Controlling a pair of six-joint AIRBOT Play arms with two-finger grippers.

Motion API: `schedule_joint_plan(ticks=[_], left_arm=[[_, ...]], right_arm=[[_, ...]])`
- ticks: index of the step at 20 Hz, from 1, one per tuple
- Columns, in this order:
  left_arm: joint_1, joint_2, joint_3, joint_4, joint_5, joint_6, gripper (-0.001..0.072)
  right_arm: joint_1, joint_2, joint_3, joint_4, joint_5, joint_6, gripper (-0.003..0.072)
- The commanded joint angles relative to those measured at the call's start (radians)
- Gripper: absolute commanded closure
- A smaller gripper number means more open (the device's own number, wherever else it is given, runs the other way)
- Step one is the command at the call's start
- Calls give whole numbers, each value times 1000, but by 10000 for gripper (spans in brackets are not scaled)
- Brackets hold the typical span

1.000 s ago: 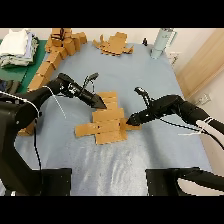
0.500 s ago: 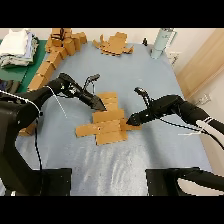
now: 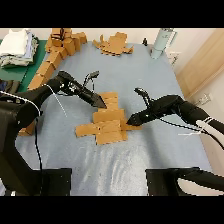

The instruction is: Fold the box.

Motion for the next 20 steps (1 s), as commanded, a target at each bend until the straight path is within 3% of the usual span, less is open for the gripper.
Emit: schedule_joint_plan(ticks=[1,2,4,5,6,7,11,14,16,20], left_arm=[[0,-1,2,2,-11,2,608],[-3,-1,2,12,-21,10,698],[-10,-1,2,24,-28,11,700],[-14,-1,2,21,-27,18,701],[-18,0,3,19,-22,39,702],[-23,2,3,20,-6,53,702],[-74,58,1,20,62,172,704],[-131,141,-39,19,167,272,704],[-162,197,-100,12,267,348,704],[-206,313,-277,-64,453,532,704]], right_arm=[[0,0,-1,-2,0,3,680],[0,0,-1,-2,0,3,680],[0,0,-1,-2,8,5,676],[-2,0,-1,-3,19,20,576],[-7,0,0,-13,38,50,356],[-16,0,2,-32,58,90,269],[-122,4,36,-243,94,383,268],[-224,4,76,-264,71,494,269],[-251,4,80,-238,78,495,342],[-250,2,80,-219,90,496,354]])
